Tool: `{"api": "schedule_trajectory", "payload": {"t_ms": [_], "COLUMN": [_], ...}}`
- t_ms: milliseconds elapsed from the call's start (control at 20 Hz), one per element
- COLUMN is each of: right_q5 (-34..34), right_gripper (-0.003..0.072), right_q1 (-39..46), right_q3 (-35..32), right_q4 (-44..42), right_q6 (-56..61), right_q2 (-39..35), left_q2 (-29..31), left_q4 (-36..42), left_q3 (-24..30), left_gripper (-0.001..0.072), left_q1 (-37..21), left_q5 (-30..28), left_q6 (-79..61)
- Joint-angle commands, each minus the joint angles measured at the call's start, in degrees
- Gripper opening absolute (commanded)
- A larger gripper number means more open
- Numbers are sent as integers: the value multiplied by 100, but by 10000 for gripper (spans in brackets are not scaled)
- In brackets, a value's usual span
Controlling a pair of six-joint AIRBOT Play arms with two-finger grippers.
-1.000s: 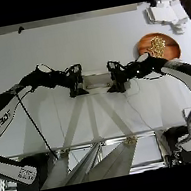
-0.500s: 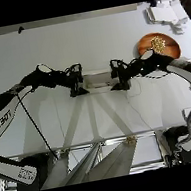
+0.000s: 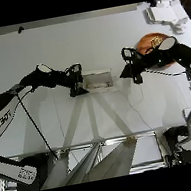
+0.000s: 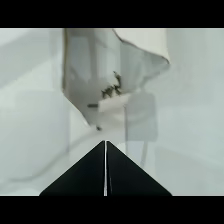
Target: Fold the box and place the chain.
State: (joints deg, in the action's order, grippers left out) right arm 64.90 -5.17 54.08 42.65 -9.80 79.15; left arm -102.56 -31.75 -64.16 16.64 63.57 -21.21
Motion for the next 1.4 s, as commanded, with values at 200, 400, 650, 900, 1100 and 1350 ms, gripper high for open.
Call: {"api": "schedule_trajectory", "payload": {"t_ms": [200,400,650,900,1100,1350], "right_q5": [-1779,-2848,-2787,-2610,-1982,-1978], "right_gripper": [5,5,5,7,8,10], "right_q1": [-1233,-973,-918,-807,-643,-710], "right_q3": [2,2,4,2,-50,-671], "right_q4": [-977,-1880,-1652,-1014,63,1134], "right_q6": [1303,1300,1303,1300,1303,1266], "right_q2": [-192,142,1038,671,-35,-407], "left_q2": [0,0,0,0,0,0], "left_q4": [0,0,0,0,0,2], "left_q3": [4,4,4,4,4,4], "left_gripper": [275,275,275,275,275,275], "left_q1": [0,0,0,0,0,0], "left_q5": [7,7,9,7,7,9], "left_q6": [2,2,2,2,2,2]}}
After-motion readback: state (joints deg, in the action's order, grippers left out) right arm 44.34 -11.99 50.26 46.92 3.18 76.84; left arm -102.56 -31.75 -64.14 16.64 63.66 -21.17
